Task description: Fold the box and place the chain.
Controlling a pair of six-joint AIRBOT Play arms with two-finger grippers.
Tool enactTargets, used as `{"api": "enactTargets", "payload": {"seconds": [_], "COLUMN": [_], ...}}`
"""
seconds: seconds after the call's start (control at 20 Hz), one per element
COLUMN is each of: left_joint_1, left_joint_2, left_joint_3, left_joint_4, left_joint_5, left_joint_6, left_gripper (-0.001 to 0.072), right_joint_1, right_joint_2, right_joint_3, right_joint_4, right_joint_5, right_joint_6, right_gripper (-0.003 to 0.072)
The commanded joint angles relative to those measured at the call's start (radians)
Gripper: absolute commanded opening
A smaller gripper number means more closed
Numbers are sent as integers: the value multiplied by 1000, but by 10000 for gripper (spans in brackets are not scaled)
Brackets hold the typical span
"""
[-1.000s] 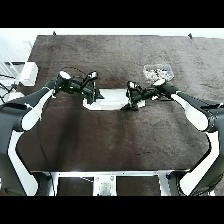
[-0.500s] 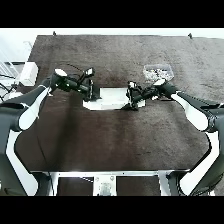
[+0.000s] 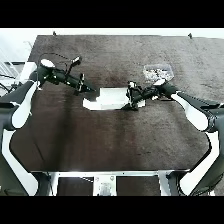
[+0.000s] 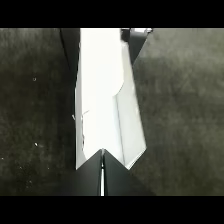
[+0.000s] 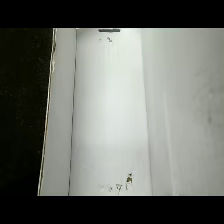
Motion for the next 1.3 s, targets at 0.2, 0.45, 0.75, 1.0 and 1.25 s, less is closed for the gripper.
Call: {"api": "enactTargets", "payload": {"seconds": [0.2,0.45,0.75,1.0,1.25], "left_joint_1": [-50,-148,-224,-220,-216], "left_joint_2": [337,476,417,277,132], "left_joint_3": [-312,-572,-619,-479,-271], "left_joint_4": [-53,-132,-154,-141,-1], "left_joint_5": [320,483,595,610,607], "left_joint_6": [84,163,163,131,5], "left_gripper": [14,16,16,19,19], "right_joint_1": [0,0,0,0,0], "right_joint_2": [0,0,0,0,0], "right_joint_3": [1,1,1,1,1], "right_joint_4": [0,0,0,0,0], "right_joint_5": [0,0,0,0,0], "right_joint_6": [0,0,0,0,0], "right_gripper": [596,596,596,597,597]}}
